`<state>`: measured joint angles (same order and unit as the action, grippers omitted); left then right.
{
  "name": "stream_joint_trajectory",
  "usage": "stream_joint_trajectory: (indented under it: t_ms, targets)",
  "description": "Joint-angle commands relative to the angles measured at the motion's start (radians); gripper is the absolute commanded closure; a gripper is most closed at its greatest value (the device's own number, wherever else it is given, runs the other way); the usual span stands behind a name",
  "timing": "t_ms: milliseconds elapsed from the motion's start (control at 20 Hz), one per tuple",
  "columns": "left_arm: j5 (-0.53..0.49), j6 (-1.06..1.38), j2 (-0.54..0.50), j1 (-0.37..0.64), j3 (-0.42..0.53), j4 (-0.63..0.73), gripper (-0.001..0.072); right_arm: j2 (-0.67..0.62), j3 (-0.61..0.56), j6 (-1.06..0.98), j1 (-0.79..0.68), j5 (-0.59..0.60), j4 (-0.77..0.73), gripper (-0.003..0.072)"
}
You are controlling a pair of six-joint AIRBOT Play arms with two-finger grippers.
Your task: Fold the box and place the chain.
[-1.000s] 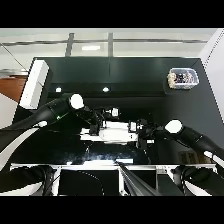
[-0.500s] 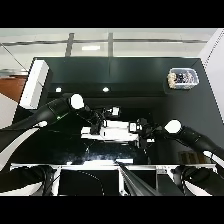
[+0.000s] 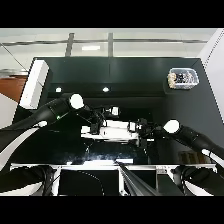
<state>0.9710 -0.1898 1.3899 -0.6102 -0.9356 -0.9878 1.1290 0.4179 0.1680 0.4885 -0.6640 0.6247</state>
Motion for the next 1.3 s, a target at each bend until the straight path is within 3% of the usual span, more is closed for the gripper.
stream_joint_trajectory:
  t_ms: [0,200,250,300,350,400,750,800,850,900,1050,1100,1150,1250]
  targets:
    - [0.001,0.0,0.001,0.0,0.0,0.001,0.0681,0.004,-0.001,0.001,0.0,0.007,0.008,0.0133]
    - [0.007,0.0,0.001,0.0,0.0,0.0,0.0676,0.004,0.0,0.002,-0.002,0.021,0.008,0.0133]
    - [0.009,0.0,0.0,0.0,0.0,0.0,0.0599,0.004,0.0,0.002,-0.002,0.021,0.008,0.0133]
    - [0.01,0.0,0.0,0.0,0.0,-0.003,0.0398,0.004,0.0,0.002,-0.002,0.021,0.008,0.0133]
    - [0.017,-0.001,-0.001,0.0,0.0,-0.003,0.0264,0.004,0.0,0.002,-0.002,0.02,0.008,0.0133]
    - [0.035,-0.002,-0.002,0.001,0.0,-0.004,0.0222,0.004,0.0,0.002,-0.002,0.017,0.008,0.0133]
    - [0.153,-0.211,-0.108,0.029,-0.001,-0.187,0.021,0.004,0.0,0.002,-0.002,0.013,0.024,0.0135]
    - [0.177,-0.224,-0.136,0.048,-0.001,-0.184,0.0211,0.004,0.0,0.002,-0.002,0.013,0.024,0.0181]
    - [0.188,-0.26,-0.165,0.068,-0.001,-0.187,0.021,0.004,0.0,0.002,-0.002,0.013,0.024,0.0278]
    - [0.198,-0.311,-0.197,0.094,-0.001,-0.187,0.021,0.004,0.0,0.002,-0.002,0.013,0.024,0.0282]
    - [0.272,-0.487,-0.282,0.171,0.009,-0.185,0.0243,0.004,0.0,0.003,-0.002,0.01,0.024,0.0282]
    - [0.333,-0.552,-0.3,0.192,0.01,-0.18,0.0415,0.004,0.0,0.006,-0.002,0.006,0.023,0.0282]
    - [0.413,-0.572,-0.312,0.206,0.01,-0.172,0.0679,0.004,0.0,0.006,-0.002,0.0,0.023,0.0282]
    - [0.526,-0.579,-0.332,0.204,0.023,-0.102,0.0684,0.004,0.0,0.006,-0.002,-0.005,0.023,0.0282]
